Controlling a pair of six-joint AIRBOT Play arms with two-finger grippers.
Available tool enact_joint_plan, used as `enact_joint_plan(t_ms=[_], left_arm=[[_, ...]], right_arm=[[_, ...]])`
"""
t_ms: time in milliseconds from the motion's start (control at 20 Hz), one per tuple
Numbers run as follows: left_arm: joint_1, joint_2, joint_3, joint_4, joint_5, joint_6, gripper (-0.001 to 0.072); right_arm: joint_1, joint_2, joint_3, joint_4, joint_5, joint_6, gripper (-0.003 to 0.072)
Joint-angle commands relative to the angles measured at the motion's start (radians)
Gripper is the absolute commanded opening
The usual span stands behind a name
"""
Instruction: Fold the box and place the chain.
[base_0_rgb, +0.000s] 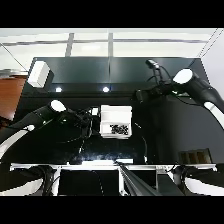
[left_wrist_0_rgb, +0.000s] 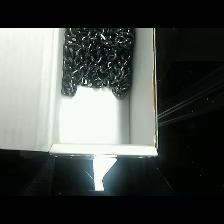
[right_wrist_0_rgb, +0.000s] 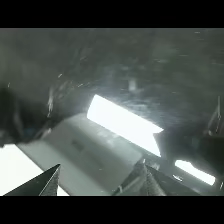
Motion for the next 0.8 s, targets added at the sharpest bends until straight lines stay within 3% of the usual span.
enact_joint_plan(t_ms=[0, 350, 750], left_arm=[[0.001, -0.001, 0.000, 0.001, 0.001, -0.001, 0.0434], [0.001, -0.001, 0.000, -0.002, 0.005, -0.003, 0.0434], [0.001, -0.001, 0.000, -0.003, 0.012, -0.009, 0.0434]], right_arm=[[0.058, -0.083, 0.072, -0.002, 0.136, -0.109, 0.0613], [0.068, -0.081, 0.072, 0.093, 0.322, -0.322, 0.0613], [0.068, -0.077, 0.096, 0.137, 0.417, -0.422, 0.0615]])
